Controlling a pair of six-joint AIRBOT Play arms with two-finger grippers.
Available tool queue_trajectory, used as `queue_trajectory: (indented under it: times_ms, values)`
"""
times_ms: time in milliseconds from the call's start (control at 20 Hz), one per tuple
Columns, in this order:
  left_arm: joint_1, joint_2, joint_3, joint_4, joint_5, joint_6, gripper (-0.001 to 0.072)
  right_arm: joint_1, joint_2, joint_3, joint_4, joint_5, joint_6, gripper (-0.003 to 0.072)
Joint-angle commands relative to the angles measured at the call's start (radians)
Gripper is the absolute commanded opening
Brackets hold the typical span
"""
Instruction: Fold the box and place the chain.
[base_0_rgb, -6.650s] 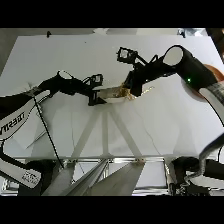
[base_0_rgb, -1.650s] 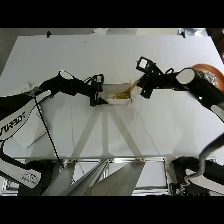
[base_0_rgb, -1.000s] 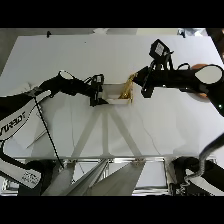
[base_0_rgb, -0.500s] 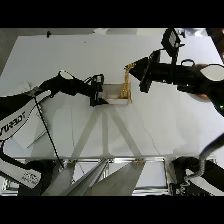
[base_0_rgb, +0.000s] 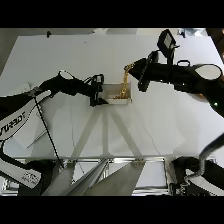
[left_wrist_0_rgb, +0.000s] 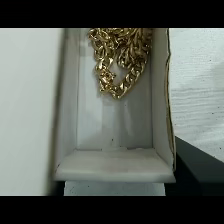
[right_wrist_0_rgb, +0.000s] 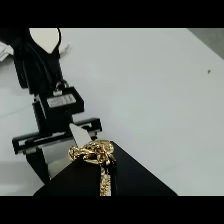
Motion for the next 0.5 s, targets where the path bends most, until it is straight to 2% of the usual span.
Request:
queue_trajectory:
  times_ms: [0, 150, 300, 450]
  values:
    - [0.0, 0.0, 0.0, 0.0, 0.0, 0.0, 0.0326, 0.001, -0.037, 0.001, -0.062, 0.028, 0.004, 0.0006]
    - [0.0, 0.0, 0.0, 0.0, 0.0, 0.0, 0.0326, 0.001, -0.042, 0.001, -0.174, 0.075, 0.042, 0.0006]
    - [0.0, 0.0, 0.0, 0.0, 0.0, 0.0, 0.0326, 0.001, -0.042, 0.0, -0.367, 0.079, 0.167, 0.0006]
    - [0.0, 0.0, 0.0, 0.0, 0.0, 0.0, 0.0326, 0.001, -0.043, 0.0, -0.435, 0.117, 0.216, 0.0006]
